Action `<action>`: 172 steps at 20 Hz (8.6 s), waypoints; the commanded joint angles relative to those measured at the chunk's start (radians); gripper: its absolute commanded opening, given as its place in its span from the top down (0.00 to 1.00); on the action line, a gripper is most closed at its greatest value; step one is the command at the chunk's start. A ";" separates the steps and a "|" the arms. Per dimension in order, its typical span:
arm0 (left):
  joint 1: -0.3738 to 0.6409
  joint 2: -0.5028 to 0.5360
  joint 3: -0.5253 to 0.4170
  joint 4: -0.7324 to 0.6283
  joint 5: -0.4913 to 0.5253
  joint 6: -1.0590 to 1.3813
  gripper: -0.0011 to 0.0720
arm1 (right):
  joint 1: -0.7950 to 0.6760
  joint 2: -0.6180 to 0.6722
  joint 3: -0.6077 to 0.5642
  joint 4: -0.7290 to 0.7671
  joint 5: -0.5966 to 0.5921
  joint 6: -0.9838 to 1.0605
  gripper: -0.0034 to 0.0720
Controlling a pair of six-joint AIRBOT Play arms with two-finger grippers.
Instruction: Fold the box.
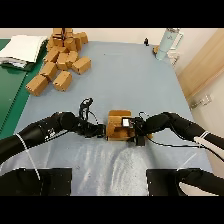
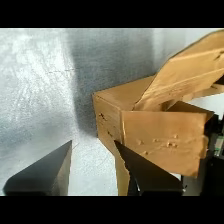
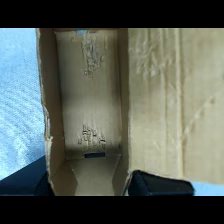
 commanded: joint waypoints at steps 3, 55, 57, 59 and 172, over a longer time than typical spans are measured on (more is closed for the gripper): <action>0.047 0.000 0.039 -0.002 -0.047 -0.007 0.44 | 0.000 0.000 0.000 0.000 0.000 0.000 0.27; -0.312 -0.427 0.538 0.642 -0.425 -0.710 0.25 | 0.000 0.000 0.000 0.000 0.000 0.000 0.27; -0.312 -0.440 0.538 0.643 -0.415 -0.710 0.25 | 0.000 0.000 0.000 0.000 0.000 0.000 0.27; -0.312 -0.444 0.538 0.644 -0.385 -0.710 0.25 | 0.000 0.000 0.000 0.000 0.000 0.000 0.27; 0.087 -0.269 0.056 -0.498 -0.060 1.969 0.05 | 0.000 0.000 0.000 0.000 0.000 0.000 0.27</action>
